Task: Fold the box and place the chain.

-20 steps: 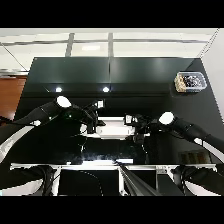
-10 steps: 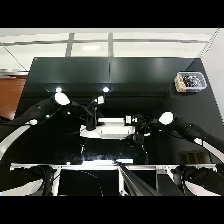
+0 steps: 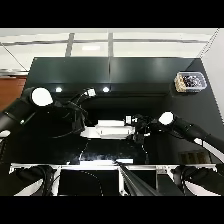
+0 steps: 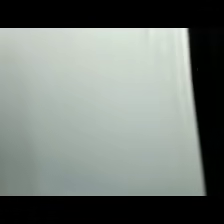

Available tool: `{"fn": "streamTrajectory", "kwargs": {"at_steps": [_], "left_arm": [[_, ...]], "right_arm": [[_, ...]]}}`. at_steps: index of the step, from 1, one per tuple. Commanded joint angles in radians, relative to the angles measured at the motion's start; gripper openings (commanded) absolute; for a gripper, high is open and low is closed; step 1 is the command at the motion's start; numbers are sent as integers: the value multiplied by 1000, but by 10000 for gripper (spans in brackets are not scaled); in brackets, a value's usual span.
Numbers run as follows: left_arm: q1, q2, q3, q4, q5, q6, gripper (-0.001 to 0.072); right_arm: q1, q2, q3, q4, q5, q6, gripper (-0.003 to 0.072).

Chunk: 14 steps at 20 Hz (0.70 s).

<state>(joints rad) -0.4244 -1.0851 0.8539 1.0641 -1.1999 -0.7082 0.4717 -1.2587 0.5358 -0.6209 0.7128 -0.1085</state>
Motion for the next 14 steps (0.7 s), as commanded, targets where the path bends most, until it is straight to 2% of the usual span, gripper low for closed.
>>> {"fn": "streamTrajectory", "kwargs": {"at_steps": [1,3,5,7,9,11,14], "left_arm": [[-23,35,-71,-14,-85,-388,27],[-45,35,-161,-215,53,-391,28],[-47,35,-241,-525,249,-205,30],[-39,30,-277,-760,465,-23,31],[-40,-5,-267,-918,612,111,30],[-40,-68,-235,-874,658,153,28],[-47,-193,-172,-693,603,118,27]], "right_arm": [[1,1,0,0,0,0,183],[1,1,0,0,0,0,182],[1,1,0,0,0,0,182],[1,1,0,0,0,0,183],[1,1,0,0,0,0,183],[1,1,0,0,0,0,182],[1,1,0,0,0,0,183]]}}
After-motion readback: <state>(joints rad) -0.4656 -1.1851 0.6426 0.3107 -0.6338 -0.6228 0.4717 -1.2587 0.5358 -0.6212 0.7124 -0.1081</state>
